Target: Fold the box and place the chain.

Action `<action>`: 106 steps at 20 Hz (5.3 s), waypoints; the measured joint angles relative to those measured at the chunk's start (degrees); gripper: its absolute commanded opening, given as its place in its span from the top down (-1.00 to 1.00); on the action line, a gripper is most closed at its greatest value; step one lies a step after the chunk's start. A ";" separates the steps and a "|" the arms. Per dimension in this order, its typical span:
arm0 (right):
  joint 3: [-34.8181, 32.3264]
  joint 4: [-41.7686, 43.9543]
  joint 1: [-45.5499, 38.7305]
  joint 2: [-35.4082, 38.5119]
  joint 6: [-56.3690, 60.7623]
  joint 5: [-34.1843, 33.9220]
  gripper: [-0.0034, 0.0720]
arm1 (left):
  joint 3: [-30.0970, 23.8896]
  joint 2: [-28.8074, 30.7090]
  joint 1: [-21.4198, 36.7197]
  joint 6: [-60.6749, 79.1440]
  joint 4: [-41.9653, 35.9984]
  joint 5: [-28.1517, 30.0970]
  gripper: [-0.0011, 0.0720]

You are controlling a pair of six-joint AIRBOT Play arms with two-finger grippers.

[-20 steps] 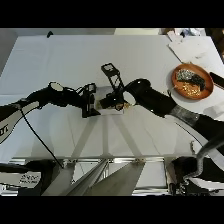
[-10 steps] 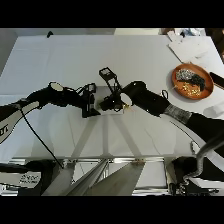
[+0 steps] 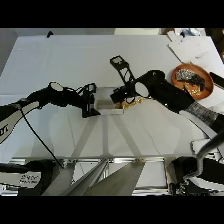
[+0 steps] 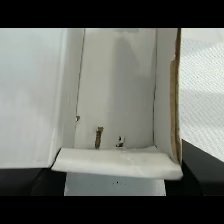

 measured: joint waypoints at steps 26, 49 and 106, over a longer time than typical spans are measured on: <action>0.02 -7.76 -54.93 -0.37 2.12 6.43 -0.92 | 0.00 0.00 0.00 0.02 0.02 0.00 0.55; 0.09 3.43 -56.17 -13.88 3.52 -1.70 0.86 | 0.00 0.00 0.00 0.02 0.02 0.00 0.55; 0.00 5.88 11.69 -2.51 0.83 -15.37 0.85 | 0.00 0.00 0.00 0.02 0.00 0.00 0.55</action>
